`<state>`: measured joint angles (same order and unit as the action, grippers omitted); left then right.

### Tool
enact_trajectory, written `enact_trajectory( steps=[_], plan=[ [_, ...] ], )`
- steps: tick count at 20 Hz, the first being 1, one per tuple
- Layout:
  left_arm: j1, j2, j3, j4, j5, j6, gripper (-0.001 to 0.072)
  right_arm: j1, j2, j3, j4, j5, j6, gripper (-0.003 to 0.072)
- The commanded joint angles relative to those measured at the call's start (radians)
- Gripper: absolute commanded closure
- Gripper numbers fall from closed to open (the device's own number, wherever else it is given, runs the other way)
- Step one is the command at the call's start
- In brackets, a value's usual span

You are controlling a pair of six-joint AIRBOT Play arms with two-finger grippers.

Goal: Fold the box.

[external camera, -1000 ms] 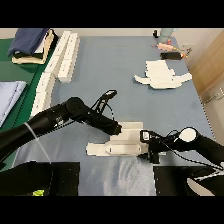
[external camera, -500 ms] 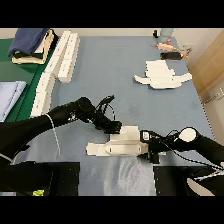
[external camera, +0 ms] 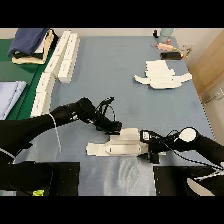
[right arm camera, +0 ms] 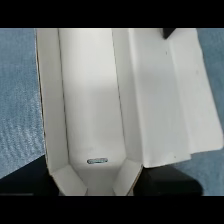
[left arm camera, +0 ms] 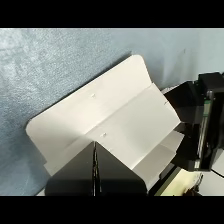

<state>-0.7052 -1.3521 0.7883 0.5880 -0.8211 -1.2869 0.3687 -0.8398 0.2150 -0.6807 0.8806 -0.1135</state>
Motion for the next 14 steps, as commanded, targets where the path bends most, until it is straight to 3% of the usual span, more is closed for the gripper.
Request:
enact_trajectory(
  steps=[1,4,7,9,14],
  plan=[
    [0.0,-0.001,0.001,-0.017,0.002,0.013,0.0692,0.0,0.0,0.001,0.0,0.0,0.0,0.0094],
    [0.003,0.012,0.023,-0.017,-0.006,0.067,0.0692,0.0,0.0,0.001,0.0,0.0,0.0,0.0095],
    [0.029,0.101,0.06,-0.01,-0.055,0.153,0.0693,0.0,0.0,0.001,0.0,0.0,0.0,0.0095],
    [0.072,0.208,0.062,0.026,-0.094,0.173,0.0693,0.0,0.0,0.001,0.0,0.0,0.0,0.0094],
    [0.111,0.509,0.002,0.294,-0.153,0.153,0.0693,0.0,0.0,0.001,0.0,0.0,0.0,0.0094]
  ],
)
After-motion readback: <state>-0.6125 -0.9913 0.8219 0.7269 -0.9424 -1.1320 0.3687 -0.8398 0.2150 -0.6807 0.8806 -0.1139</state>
